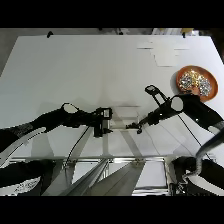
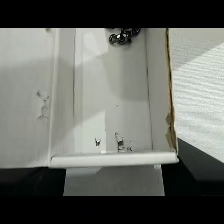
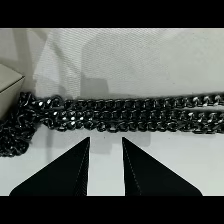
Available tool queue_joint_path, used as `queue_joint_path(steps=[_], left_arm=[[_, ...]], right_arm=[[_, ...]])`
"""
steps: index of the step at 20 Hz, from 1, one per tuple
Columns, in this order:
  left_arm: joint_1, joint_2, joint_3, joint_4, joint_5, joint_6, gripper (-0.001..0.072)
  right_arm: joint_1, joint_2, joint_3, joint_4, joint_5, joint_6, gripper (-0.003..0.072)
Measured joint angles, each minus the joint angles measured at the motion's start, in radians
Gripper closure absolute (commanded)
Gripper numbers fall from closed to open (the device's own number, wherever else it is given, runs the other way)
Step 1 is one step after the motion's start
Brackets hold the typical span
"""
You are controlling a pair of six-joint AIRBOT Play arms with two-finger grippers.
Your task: Fold the box and place the chain.
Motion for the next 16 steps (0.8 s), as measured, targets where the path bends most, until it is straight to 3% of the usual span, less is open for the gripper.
queue_joint_path(steps=[16], left_arm=[[0.0,0.0,0.0,0.0,0.0,0.0,0.0538]], right_arm=[[0.047,-0.033,0.0,-0.073,-0.041,0.076,0.0457]])
